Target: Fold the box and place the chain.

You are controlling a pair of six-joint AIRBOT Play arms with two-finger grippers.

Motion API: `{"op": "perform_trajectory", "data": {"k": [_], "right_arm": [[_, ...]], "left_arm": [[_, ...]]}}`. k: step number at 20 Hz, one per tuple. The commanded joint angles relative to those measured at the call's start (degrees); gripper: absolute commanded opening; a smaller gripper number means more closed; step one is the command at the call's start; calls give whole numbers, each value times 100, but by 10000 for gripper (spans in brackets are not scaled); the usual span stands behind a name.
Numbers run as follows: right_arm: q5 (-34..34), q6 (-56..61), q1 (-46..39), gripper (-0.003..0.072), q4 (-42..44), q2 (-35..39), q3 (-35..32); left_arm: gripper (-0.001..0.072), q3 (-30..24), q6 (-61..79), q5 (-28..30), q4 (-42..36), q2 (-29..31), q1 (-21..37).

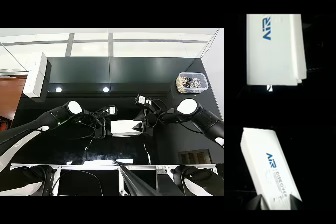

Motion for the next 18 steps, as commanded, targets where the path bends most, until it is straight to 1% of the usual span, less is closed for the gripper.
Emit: {"op": "perform_trajectory", "data": {"k": [1,2,14,15,16,18], "right_arm": [[7,111,2,287,22,4,4],[7,111,2,249,24,4,4],[133,181,109,256,-26,2,0],[133,184,109,325,-26,2,2],[133,184,109,340,-26,2,0],[131,184,109,339,-26,2,0]], "left_arm": [[368,-4,4,-2,2,-2,2],[369,-4,4,-2,2,-2,0],[369,-4,4,2,4,-2,2],[369,-4,7,4,4,-2,2],[369,-4,4,4,4,-2,2],[369,-4,4,2,4,-2,2]]}}
